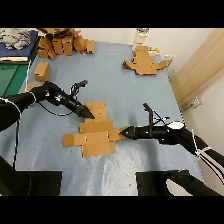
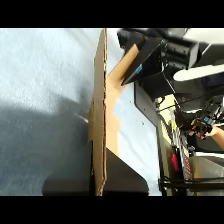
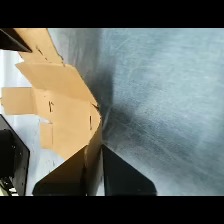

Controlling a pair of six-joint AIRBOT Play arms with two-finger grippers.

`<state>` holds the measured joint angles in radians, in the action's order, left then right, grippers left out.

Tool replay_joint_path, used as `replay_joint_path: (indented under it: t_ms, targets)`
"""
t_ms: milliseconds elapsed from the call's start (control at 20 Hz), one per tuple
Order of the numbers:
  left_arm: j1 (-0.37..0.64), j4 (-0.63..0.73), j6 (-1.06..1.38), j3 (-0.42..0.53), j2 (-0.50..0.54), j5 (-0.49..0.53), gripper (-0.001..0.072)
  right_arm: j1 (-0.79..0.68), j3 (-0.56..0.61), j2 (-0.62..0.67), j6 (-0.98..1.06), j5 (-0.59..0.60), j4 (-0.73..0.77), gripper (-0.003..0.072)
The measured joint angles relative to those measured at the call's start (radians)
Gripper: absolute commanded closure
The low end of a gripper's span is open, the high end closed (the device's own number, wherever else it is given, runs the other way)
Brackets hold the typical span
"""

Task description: Fold the box.

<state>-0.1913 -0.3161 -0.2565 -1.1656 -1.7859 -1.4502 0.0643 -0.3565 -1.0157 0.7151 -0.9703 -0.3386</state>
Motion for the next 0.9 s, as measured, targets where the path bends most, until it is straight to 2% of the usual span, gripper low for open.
replay_joint_path:
  t_ms: [250,550,600,650,900]
  targets:
    - [-0.018,-0.002,0.037,0.014,0.058,0.020,0.0698,-0.002,-0.003,0.000,0.068,0.100,-0.001,0.0520]
    - [-0.080,0.002,0.178,0.103,0.188,0.128,0.0698,-0.035,-0.092,0.000,0.093,0.184,0.002,0.0533]
    - [-0.091,0.003,0.201,0.119,0.204,0.143,0.0698,-0.043,-0.117,0.000,0.094,0.194,0.003,0.0650]
    - [-0.099,0.004,0.217,0.132,0.213,0.156,0.0698,-0.050,-0.145,0.000,0.097,0.204,0.004,0.0681]
    - [-0.138,0.007,0.269,0.173,0.235,0.201,0.0698,-0.045,-0.232,0.001,0.097,0.183,-0.006,0.0682]
